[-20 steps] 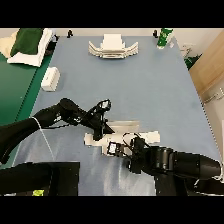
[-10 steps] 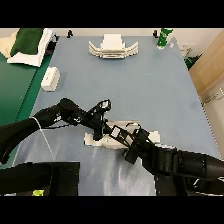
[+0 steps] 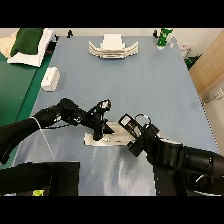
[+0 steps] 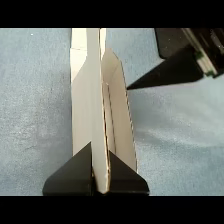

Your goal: Fold the box.

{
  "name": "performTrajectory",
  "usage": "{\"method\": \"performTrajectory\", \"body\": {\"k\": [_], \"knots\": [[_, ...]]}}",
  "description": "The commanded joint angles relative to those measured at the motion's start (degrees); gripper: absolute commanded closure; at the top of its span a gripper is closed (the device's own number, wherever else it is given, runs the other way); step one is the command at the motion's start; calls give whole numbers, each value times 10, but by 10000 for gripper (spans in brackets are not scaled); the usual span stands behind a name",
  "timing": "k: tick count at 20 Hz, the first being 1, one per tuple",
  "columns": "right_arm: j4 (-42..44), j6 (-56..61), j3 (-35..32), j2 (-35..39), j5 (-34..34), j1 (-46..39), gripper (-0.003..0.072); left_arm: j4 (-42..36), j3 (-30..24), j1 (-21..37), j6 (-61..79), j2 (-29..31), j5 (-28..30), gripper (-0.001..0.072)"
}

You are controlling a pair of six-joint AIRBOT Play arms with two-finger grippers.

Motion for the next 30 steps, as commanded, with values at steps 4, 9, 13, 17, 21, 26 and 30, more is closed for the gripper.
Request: {"method": "performTrajectory", "body": {"k": [4,9,13,17,21,26,30], "knots": [[206,-386,-2,28,64,-177,-34,0,0,1,0,0,0,697],[580,-966,-4,-1,43,-386,-34,0,0,1,0,0,0,697],[654,-1079,-4,-54,-23,-459,-34,0,0,0,0,0,0,697],[644,-1078,-4,-72,-23,-458,-34,0,0,1,0,0,0,697],[643,-1045,-4,-46,-31,-458,-34,0,0,0,0,0,1,698],[644,-1077,-28,-46,-18,-446,-34,0,0,0,0,0,1,697],[689,-1151,-66,-47,47,-445,-34,0,0,0,0,0,1,697]]}}
